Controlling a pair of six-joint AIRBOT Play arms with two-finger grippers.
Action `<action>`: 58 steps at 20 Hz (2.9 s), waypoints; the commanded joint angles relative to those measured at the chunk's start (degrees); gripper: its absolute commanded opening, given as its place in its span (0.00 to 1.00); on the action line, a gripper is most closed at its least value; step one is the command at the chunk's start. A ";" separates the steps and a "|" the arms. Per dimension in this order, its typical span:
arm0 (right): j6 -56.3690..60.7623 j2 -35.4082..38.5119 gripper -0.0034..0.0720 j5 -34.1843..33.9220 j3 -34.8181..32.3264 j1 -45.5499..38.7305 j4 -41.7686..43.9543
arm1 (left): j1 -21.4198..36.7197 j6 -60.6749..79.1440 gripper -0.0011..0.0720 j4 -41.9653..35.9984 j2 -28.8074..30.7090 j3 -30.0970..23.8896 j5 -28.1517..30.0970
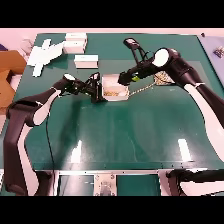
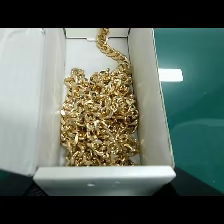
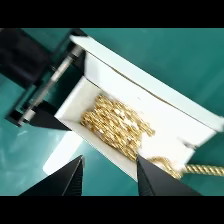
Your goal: Fold the box and place the chain.
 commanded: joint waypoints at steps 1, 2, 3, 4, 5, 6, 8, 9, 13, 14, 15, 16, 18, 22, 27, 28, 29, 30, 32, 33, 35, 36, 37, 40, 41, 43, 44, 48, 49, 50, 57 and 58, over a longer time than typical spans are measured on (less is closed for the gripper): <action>5.42 0.35 0.54 6.14 -0.15 -5.84 -3.37 | -0.02 0.02 0.74 0.02 -0.04 0.02 0.04; 6.86 0.35 0.54 6.69 -0.48 -8.07 -3.52 | -0.02 0.02 0.74 0.02 -0.04 0.02 0.02; 8.20 0.35 0.54 6.75 -1.11 -10.45 -3.56 | -0.02 0.02 0.74 0.02 -0.04 0.02 0.02; 8.22 0.26 0.54 6.54 -2.05 -12.76 -3.58 | -0.02 0.02 0.74 0.02 -0.04 0.02 0.02; 9.33 0.17 0.54 6.08 -3.15 -14.78 -3.56 | -0.02 0.02 0.74 0.02 -0.04 0.02 0.02; 9.51 0.15 0.54 5.03 -4.55 -16.63 -3.56 | -0.02 0.02 0.74 0.02 -0.04 0.02 0.00; 9.68 0.15 0.54 0.76 -7.82 -19.74 -3.54 | -0.02 0.02 0.74 0.02 -0.04 0.02 0.00; 10.58 0.15 0.54 -1.97 -9.55 -21.05 -3.52 | -0.02 0.02 0.74 0.02 -0.04 0.02 0.00; 12.26 0.15 0.54 -9.64 -15.15 -23.98 -3.50 | -0.02 0.02 0.74 0.02 -0.04 0.02 0.00; 12.26 0.07 0.54 -12.61 -16.20 -24.11 -3.50 | -0.02 0.02 0.74 0.02 -0.04 0.02 0.00; 12.26 -0.28 0.54 -14.62 -16.63 -24.13 -3.02 | -0.02 0.02 0.74 0.02 -0.04 0.02 -0.02; 12.26 -1.03 0.54 -15.87 -16.68 -24.13 -3.06 | -0.02 0.02 0.74 0.02 -0.04 0.02 -0.04; 12.70 -2.62 0.54 -17.73 -16.65 -24.28 -2.86 | -0.02 0.02 0.74 0.02 -0.04 0.02 -0.04; 12.66 -5.64 0.54 -23.02 -16.65 -24.30 0.98 | -0.02 0.02 0.74 0.02 -0.04 0.02 -0.07; 12.61 -8.15 0.54 -28.76 -16.20 -24.20 5.33 | -0.02 0.00 0.74 0.00 -0.04 0.02 -0.09; 12.63 -8.70 0.54 -29.51 -15.98 -24.20 5.81 | -0.02 0.02 0.74 0.00 -0.04 0.02 -0.07; 12.61 -9.42 0.54 -29.57 -15.52 -24.20 6.86 | -0.02 0.02 0.74 0.00 -0.04 0.02 -0.09; 12.59 -10.27 0.53 -29.70 -14.82 -24.06 7.78 | -0.02 0.02 0.74 0.00 -0.04 0.02 -0.09; 12.41 -12.31 0.53 -30.21 -12.85 -23.32 8.92 | -0.02 0.02 0.74 0.00 -0.04 0.02 -0.11; 12.39 -13.38 0.52 -30.18 -11.65 -22.73 8.92 | -0.02 0.02 0.74 0.00 -0.04 0.02 -0.11; 12.31 -15.06 0.51 -30.45 -9.81 -22.03 8.94 | -0.02 0.02 0.74 0.00 -0.04 0.02 -0.11; 12.20 -15.80 0.46 -30.58 -8.90 -21.77 8.92 | -0.02 0.02 0.74 0.00 -0.04 0.02 -0.13; 12.22 -16.35 0.32 -30.56 -8.28 -21.77 8.94 | -0.02 0.02 0.74 0.00 -0.04 0.02 -0.11; 12.22 -16.41 0.06 -30.53 -7.72 -22.12 8.90 | -0.02 0.02 0.74 0.00 -0.04 0.02 -0.07; 12.22 -16.35 0.06 -30.53 -7.45 -22.25 8.87 | -0.02 0.02 0.74 0.00 -0.04 0.02 -0.09; 12.00 -15.63 0.06 -30.38 -6.54 -22.23 8.90 | -0.02 0.02 0.74 0.00 -0.04 0.02 -0.11; 11.93 -15.02 0.06 -30.32 -5.92 -21.90 8.85 | -0.02 0.02 0.74 0.00 -0.04 0.02 -0.09; 8.70 -8.96 0.05 -29.90 -3.56 -19.56 8.74 | -0.02 0.02 0.74 0.00 -0.04 0.02 -0.09; 7.67 -6.80 0.05 -29.90 -2.86 -18.73 8.72 | -0.02 0.02 0.74 0.00 -0.04 0.02 -0.07; 7.41 -4.70 0.05 -29.92 -2.05 -17.94 8.72 | -0.02 0.02 0.74 0.00 -0.04 0.02 -0.07; 0.55 8.55 0.05 -29.88 6.32 -10.56 4.76 | -0.02 0.02 0.74 0.00 -0.04 0.02 -0.02; 0.57 9.86 0.05 -29.90 6.84 -9.60 3.72 | -0.02 0.02 0.74 0.00 -0.04 0.02 -0.02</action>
